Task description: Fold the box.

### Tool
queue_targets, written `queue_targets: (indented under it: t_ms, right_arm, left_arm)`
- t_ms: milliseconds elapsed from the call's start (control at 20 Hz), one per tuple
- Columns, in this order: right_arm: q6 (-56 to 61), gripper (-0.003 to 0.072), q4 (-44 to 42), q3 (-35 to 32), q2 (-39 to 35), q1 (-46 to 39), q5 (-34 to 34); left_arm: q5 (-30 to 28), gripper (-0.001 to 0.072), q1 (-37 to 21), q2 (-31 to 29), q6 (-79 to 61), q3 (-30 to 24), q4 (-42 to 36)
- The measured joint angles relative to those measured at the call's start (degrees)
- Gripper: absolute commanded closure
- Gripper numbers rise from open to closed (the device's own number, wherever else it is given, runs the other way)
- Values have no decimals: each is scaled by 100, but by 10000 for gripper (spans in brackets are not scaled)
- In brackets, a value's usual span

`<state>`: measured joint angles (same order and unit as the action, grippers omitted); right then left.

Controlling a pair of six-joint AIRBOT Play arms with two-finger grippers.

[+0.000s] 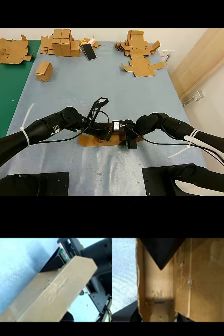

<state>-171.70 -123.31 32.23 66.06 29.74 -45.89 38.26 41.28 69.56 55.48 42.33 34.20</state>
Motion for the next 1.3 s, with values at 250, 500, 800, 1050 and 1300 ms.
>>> queue_targets:
  t_ms: [250,500,800,1050,1300]
  right_arm:
    - [7,269,2,0,0,0,-9]
    - [74,269,-61,-11,4,-4,-24]
    - [101,270,-74,-2,4,-4,-26]
    - [-164,270,164,2,-4,11,-74]
    - [-74,270,31,-11,-2,7,-240]
  left_arm:
    - [-190,700,-81,-107,-72,0,-203]
    - [-505,700,-87,-129,-136,-11,-450]
    - [-872,700,-98,-133,-105,-9,-555]
    - [-1099,700,-94,-129,57,-160,-686]
    - [-1095,700,-98,-133,-321,-509,-610]
